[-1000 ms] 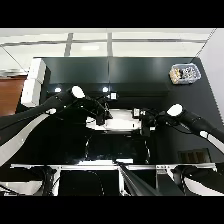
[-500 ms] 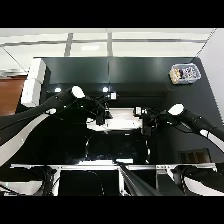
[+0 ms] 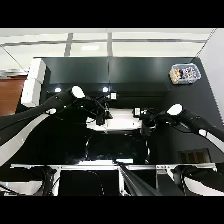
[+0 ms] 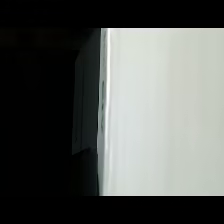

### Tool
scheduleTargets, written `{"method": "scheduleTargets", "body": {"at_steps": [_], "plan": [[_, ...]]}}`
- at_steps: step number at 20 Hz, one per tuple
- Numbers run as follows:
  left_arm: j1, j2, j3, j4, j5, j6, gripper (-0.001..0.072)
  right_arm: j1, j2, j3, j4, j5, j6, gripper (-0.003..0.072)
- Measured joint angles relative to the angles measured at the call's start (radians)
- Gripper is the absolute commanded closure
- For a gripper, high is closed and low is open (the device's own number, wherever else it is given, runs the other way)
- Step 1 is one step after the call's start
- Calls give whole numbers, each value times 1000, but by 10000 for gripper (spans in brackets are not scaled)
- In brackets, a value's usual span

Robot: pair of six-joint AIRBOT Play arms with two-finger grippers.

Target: Fold the box and place the chain.

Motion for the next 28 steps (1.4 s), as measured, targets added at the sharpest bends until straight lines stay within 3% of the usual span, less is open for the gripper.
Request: {"method": "scheduleTargets", "body": {"at_steps": [22, 23, 24, 25, 28], "plan": [[0, 0, 0, 0, 0, 0, 684, 29, -5, 0, -20, -40, 31, 18], [0, 0, 0, 0, 0, 0, 684, 29, -5, 1, -21, -40, 31, 25], [0, 0, 0, 0, 0, 0, 684, 29, -5, 1, -22, -40, 31, 145], [0, 0, 0, 1, -2, 4, 684, 30, -5, 0, -24, -40, 31, 178], [0, 0, 0, 1, -2, 3, 679, 30, -5, 1, -25, -40, 31, 179]]}}
